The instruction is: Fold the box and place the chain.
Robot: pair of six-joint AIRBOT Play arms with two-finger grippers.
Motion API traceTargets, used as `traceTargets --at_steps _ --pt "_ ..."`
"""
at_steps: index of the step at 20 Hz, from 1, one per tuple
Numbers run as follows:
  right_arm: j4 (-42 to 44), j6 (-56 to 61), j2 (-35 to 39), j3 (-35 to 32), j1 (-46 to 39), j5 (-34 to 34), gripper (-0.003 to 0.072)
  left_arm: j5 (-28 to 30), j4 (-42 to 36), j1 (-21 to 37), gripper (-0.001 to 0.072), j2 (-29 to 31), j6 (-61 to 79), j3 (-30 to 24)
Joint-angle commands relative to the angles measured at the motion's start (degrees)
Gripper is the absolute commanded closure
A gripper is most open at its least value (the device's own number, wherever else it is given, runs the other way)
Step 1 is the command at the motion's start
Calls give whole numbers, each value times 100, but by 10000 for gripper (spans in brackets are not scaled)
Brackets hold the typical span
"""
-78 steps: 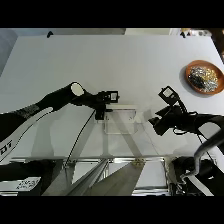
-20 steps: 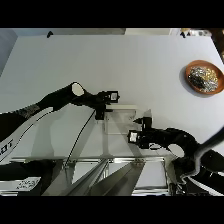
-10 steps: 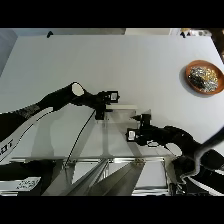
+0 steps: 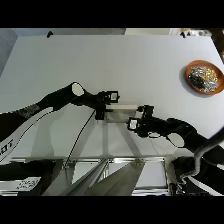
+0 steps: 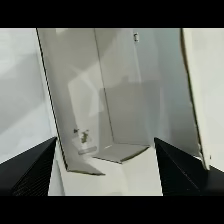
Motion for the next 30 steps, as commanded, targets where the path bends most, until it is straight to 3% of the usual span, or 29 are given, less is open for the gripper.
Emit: traceTargets --at_steps 1,4,16,26,30 --pt "404 -24 -4 66 -269 105 -13 0 0 0 699 -2 0 2" --pt "748 -87 -37 66 -494 310 -12 2 2 0 699 -2 0 2" --pt "3397 -2870 -654 103 -1357 686 -10 0 2 0 699 -2 0 2" --pt "4586 -4649 -1451 601 -2074 2142 -4 0 2 -2 699 -2 0 2" --pt "4931 -5121 -1790 608 -2074 2411 -3 0 2 -2 699 -2 0 2"
